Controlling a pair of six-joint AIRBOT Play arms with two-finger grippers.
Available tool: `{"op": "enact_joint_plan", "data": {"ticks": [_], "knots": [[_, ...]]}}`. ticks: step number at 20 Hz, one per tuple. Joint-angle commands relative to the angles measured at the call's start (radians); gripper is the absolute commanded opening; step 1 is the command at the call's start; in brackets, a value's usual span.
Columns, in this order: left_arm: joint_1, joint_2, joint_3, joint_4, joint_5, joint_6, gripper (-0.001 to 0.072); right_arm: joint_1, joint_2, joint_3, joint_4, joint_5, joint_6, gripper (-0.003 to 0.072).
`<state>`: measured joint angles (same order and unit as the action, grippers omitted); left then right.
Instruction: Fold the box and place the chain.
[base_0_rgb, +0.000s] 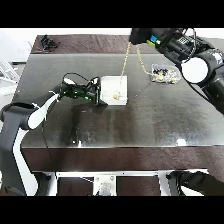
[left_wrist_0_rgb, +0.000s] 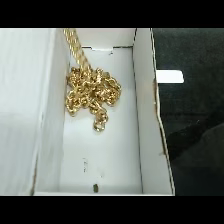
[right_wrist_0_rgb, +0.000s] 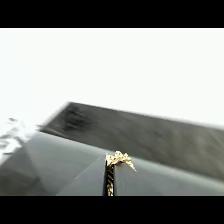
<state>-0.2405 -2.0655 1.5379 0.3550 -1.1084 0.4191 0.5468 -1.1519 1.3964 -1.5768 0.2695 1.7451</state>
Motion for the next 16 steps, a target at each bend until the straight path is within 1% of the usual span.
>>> {"op": "enact_joint_plan", "data": {"ticks": [1,3,5,7,11,16], "knots": [[0.0,0.0,0.0,0.0,0.0,0.0,0.0353,0.121,0.013,0.032,-0.084,-0.02,-0.001,0.0005],[0.0,0.001,0.0,0.0,0.0,0.0,0.0353,0.128,0.002,0.032,-0.081,-0.013,0.047,0.0005],[0.0,0.001,0.0,0.0,0.0,0.0,0.0353,0.149,-0.019,0.026,-0.082,-0.003,0.051,0.0006],[0.0,0.001,0.0,0.0,0.0,0.0,0.0352,0.147,-0.033,0.009,-0.081,0.037,0.055,0.0006],[0.0,0.0,0.0,0.0,0.0,0.0,0.0353,0.14,-0.034,-0.084,-0.081,0.04,0.103,0.0006],[0.0,0.0,0.0,0.0,0.0,0.0,0.0353,0.08,-0.034,-0.211,-0.08,0.038,0.194,0.0006]]}}
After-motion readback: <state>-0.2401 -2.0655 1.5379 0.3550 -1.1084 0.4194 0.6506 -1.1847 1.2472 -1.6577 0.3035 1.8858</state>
